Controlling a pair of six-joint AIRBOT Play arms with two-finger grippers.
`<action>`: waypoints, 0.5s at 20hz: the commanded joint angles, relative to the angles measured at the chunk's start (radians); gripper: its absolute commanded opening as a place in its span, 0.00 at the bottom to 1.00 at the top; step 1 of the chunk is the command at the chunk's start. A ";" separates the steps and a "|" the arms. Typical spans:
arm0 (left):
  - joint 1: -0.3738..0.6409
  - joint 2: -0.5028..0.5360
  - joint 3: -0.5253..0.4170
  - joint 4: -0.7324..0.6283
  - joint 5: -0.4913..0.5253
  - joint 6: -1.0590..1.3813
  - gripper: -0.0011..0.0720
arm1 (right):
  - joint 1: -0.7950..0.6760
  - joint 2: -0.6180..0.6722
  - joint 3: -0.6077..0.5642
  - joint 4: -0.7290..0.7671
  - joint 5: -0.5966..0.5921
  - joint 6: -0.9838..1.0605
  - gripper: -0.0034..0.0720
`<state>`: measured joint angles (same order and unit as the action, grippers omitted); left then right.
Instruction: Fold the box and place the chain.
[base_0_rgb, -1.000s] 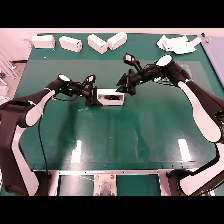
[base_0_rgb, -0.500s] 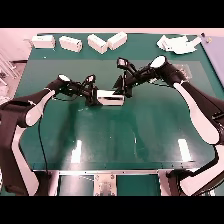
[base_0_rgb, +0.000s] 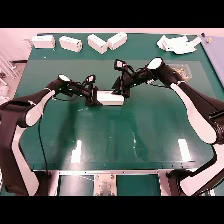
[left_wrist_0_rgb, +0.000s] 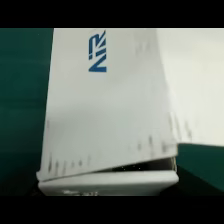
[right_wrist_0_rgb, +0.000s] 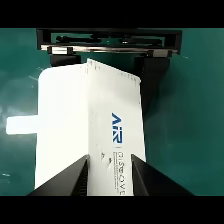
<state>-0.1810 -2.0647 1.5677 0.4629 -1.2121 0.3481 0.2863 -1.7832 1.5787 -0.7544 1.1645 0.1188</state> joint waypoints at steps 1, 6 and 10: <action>0.001 0.000 0.001 0.000 0.000 0.000 0.53 | 0.000 0.000 0.018 0.001 0.072 0.008 0.47; 0.001 0.000 0.001 0.000 0.000 0.000 0.53 | 0.001 -0.006 0.033 -0.007 0.111 0.027 0.49; 0.001 0.000 0.001 0.000 0.000 0.000 0.53 | 0.001 -0.028 0.033 -0.032 0.084 0.031 0.49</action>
<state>-0.1810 -2.0647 1.5677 0.4629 -1.2121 0.3485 0.2863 -1.7996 1.6096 -0.7712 1.2606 0.1440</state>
